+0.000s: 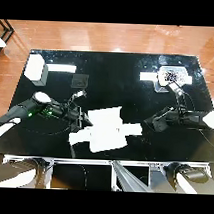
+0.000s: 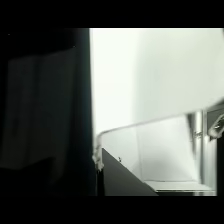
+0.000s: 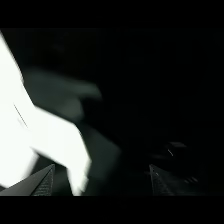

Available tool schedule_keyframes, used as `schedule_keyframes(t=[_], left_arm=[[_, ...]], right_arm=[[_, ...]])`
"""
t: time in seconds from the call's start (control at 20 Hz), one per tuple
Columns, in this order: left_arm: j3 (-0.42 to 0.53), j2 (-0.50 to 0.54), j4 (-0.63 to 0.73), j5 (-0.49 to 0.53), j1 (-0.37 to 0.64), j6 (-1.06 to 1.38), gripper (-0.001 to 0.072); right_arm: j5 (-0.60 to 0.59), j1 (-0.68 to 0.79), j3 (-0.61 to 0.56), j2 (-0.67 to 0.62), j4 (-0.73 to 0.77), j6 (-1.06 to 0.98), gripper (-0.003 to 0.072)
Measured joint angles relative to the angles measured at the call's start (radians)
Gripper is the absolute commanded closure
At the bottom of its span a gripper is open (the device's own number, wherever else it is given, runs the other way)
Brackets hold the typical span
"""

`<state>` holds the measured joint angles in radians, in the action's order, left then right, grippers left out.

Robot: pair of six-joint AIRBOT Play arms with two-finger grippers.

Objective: Fold the box and place the chain.

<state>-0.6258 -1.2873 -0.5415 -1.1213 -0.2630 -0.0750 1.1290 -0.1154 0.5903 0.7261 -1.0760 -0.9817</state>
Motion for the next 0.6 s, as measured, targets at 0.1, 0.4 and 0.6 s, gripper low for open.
schedule_keyframes(t=[0.1, 0.4, 0.6], left_arm=[[0.007, 0.042, -0.033, 0.050, -0.021, 0.036, 0.0686], [0.057, 0.131, 0.034, 0.217, -0.074, 0.250, 0.0683], [0.068, 0.117, -0.010, 0.266, -0.081, 0.344, 0.0683]], right_arm=[[0.050, 0.006, 0.005, 0.000, -0.036, 0.036, -0.0013], [0.053, -0.045, -0.064, 0.001, 0.005, 0.189, -0.0013], [-0.090, -0.182, -0.141, 0.001, 0.025, 0.302, -0.0013]])
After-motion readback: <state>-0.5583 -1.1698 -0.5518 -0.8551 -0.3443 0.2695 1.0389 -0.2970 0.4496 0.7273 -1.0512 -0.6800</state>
